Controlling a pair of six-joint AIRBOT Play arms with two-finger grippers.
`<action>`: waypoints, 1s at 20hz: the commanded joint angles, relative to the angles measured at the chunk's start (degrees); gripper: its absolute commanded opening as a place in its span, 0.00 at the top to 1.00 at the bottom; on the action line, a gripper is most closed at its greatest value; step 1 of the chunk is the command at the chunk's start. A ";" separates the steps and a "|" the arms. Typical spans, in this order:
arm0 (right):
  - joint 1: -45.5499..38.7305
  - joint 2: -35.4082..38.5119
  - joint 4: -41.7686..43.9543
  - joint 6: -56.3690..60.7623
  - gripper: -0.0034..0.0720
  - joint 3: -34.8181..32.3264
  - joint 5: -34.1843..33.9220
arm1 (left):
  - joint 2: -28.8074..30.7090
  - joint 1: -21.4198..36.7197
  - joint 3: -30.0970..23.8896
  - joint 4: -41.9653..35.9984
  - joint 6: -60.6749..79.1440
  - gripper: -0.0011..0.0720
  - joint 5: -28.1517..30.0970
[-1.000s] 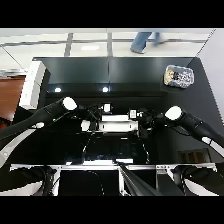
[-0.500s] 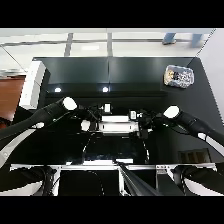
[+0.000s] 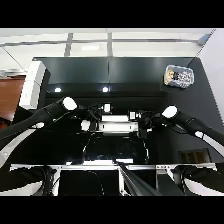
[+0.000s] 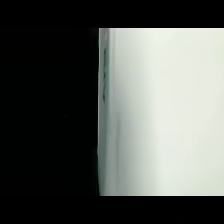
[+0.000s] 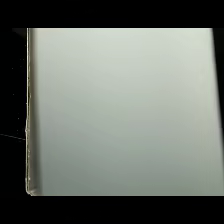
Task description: Fold the box and place the chain.
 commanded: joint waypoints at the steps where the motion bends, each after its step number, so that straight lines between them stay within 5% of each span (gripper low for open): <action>1: 0.13 -0.37 -0.04 0.61 0.09 0.11 -0.63 | -0.04 -0.04 0.07 -0.02 0.02 0.95 -0.02; 14: 0.48 -0.79 -0.48 2.27 0.09 0.50 -1.75 | -0.04 -0.04 0.07 -0.02 0.02 0.95 -0.02; 17: 0.48 -0.79 -0.48 2.29 0.30 0.50 -1.75 | -0.02 -0.04 0.07 -0.07 0.02 0.95 -0.04; 20: 0.48 -0.79 -0.48 2.29 0.30 0.50 -1.75 | 0.11 -0.02 0.07 -0.13 -3.21 0.94 -0.22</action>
